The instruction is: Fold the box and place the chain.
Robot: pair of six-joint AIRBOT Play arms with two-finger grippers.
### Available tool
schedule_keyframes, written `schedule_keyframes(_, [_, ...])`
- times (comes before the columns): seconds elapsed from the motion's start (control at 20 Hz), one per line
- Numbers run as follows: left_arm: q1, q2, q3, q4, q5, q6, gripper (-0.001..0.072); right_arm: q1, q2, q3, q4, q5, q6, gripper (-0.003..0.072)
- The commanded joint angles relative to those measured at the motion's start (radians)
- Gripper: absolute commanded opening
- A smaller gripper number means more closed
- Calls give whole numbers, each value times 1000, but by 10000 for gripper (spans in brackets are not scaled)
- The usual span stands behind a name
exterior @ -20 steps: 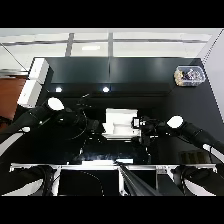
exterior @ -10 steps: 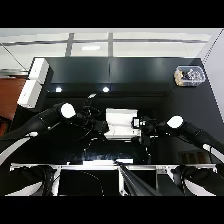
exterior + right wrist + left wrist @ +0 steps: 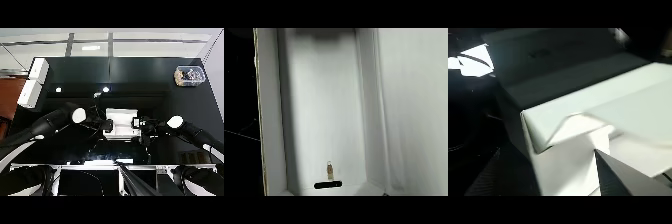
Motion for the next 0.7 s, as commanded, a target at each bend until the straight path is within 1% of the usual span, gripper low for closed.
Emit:
schedule_keyframes(0.0, [-84,-47,83,240,-53,-255,667,0,0,0,0,0,0,480])
schedule_keyframes(0.05, [-93,-69,102,256,-84,-283,665,0,0,0,0,-1,0,480])
schedule_keyframes(0.1, [-94,-91,121,256,-123,-298,586,0,0,0,0,-1,0,480])
schedule_keyframes(0.15, [-94,-109,135,255,-156,-305,526,0,0,0,0,-1,0,480])
schedule_keyframes(0.2, [-94,-121,143,253,-171,-305,526,0,0,0,0,-1,0,480])
schedule_keyframes(0.25, [-94,-125,143,253,-174,-322,496,0,0,0,0,-1,0,480])
schedule_keyframes(0.35, [-94,-125,145,253,-175,-363,484,0,0,0,0,0,0,480])
schedule_keyframes(0.5, [-104,-127,148,225,-209,-401,478,0,0,0,0,1,0,480])
schedule_keyframes(0.65, [-116,-142,164,241,-204,-445,470,0,0,0,0,1,0,480])
